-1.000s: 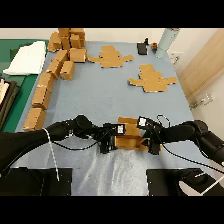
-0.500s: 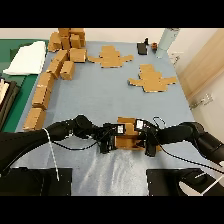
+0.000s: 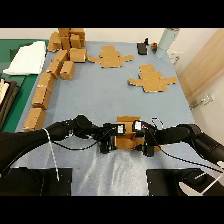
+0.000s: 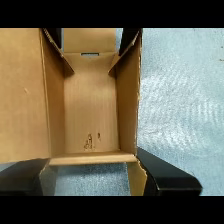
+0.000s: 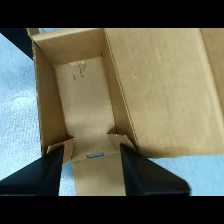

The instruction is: Fold the box.

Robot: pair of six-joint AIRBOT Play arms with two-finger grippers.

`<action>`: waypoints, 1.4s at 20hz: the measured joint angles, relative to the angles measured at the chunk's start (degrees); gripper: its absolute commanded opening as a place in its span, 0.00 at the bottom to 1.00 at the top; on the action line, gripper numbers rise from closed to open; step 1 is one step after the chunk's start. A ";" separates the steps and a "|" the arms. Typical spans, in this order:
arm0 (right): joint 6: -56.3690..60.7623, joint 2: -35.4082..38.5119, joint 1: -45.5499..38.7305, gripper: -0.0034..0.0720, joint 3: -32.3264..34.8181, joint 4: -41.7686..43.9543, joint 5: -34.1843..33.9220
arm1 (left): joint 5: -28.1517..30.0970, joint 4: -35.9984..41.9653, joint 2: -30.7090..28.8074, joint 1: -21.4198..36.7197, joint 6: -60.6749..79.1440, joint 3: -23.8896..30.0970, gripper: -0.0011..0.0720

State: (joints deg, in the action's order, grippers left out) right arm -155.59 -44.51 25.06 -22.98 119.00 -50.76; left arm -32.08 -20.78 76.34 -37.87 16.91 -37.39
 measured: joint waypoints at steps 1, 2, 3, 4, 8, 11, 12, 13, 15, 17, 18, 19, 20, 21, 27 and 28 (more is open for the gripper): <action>0.11 0.00 0.04 0.18 0.02 -0.17 -0.22 | -0.02 -0.02 0.00 0.00 0.02 0.00 0.66; 1.46 0.17 0.07 0.05 -0.09 -0.85 -1.07 | -0.02 -0.04 0.00 0.02 0.04 0.00 0.66; 4.39 0.57 0.07 0.05 -0.35 -2.14 -1.88 | -0.02 -0.07 0.00 0.00 0.04 0.00 0.66; 9.66 1.09 0.07 0.05 -0.83 -4.42 -3.08 | -0.02 -0.04 0.00 0.02 0.04 0.00 0.66; 40.59 4.81 -0.07 0.05 -3.76 -20.20 -10.95 | -0.02 -0.04 0.00 0.02 0.04 0.00 0.66; 63.82 7.65 -1.38 0.05 -4.96 -34.42 -17.73 | -0.02 -0.04 0.00 0.00 0.04 0.00 0.66; 70.14 8.13 -2.58 0.05 -4.96 -38.64 -19.50 | 0.00 -0.04 0.00 0.00 0.04 0.00 0.66; 74.93 8.28 -4.31 0.05 -4.66 -41.68 -20.59 | 0.00 -0.04 0.00 0.02 0.04 0.00 0.66; 80.02 7.52 -8.24 0.05 -3.74 -42.91 -20.79 | 0.00 -0.04 0.00 0.00 0.04 0.00 0.66; 80.28 5.73 -12.35 0.05 -2.99 -38.56 -19.47 | 0.00 -0.04 0.00 0.02 0.04 0.00 0.66; 79.08 4.57 -14.01 0.05 -2.71 -34.82 -18.36 | 0.00 -0.04 0.00 0.00 0.04 0.00 0.66; 77.72 3.43 -15.13 0.05 -2.56 -31.30 -17.18 | 0.00 -0.04 0.00 0.00 0.04 0.00 0.66; 76.48 2.16 -16.00 0.05 -2.40 -28.37 -15.69 | 0.00 -0.04 0.00 0.00 0.04 0.00 0.66; 75.52 0.94 -16.63 0.05 -2.32 -26.77 -14.88 | 0.00 -0.04 0.00 0.00 0.04 0.00 0.66; 72.81 -3.04 -18.03 0.05 -2.10 -23.69 -11.89 | 0.00 0.00 0.00 0.02 0.00 0.00 0.66; 72.57 -3.13 -18.23 0.05 -2.10 -23.41 -11.78 | 0.00 0.00 0.00 0.00 -0.02 0.00 0.66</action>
